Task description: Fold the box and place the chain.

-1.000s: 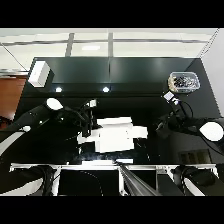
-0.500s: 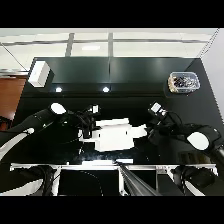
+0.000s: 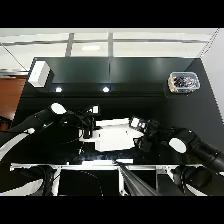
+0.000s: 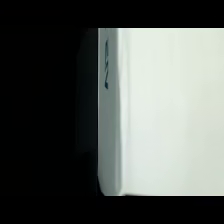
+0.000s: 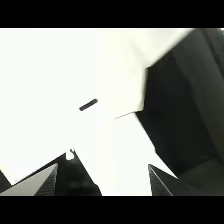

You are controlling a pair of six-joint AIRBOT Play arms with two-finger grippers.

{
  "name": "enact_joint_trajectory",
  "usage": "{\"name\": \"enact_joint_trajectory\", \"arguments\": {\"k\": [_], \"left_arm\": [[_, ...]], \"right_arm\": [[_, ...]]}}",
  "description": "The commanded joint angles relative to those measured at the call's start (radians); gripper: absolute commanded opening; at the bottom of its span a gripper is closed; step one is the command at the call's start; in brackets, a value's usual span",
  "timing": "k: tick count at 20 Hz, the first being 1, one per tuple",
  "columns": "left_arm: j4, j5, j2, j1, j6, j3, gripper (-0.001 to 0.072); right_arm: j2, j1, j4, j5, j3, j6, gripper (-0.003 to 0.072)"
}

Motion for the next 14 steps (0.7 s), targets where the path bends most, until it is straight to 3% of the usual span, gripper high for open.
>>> {"name": "enact_joint_trajectory", "arguments": {"k": [1,5,7,14], "left_arm": [[0.001,0.003,-0.001,-0.001,0.002,0.0,0.0026],[0.001,0.003,-0.001,-0.001,0.002,0.0,0.0026],[0.001,0.003,-0.001,-0.001,0.002,0.0,0.0026],[0.001,0.003,-0.001,-0.001,0.002,0.0,0.0026]], "right_arm": [[-0.054,0.025,0.034,0.008,0.0,-0.184,0.0675],[-0.061,0.025,0.214,0.086,0.0,-0.528,0.0675],[-0.083,0.025,0.23,0.104,0.0,-0.557,0.0675],[-0.114,0.025,0.398,-0.051,0.0,-0.616,0.0674]]}}
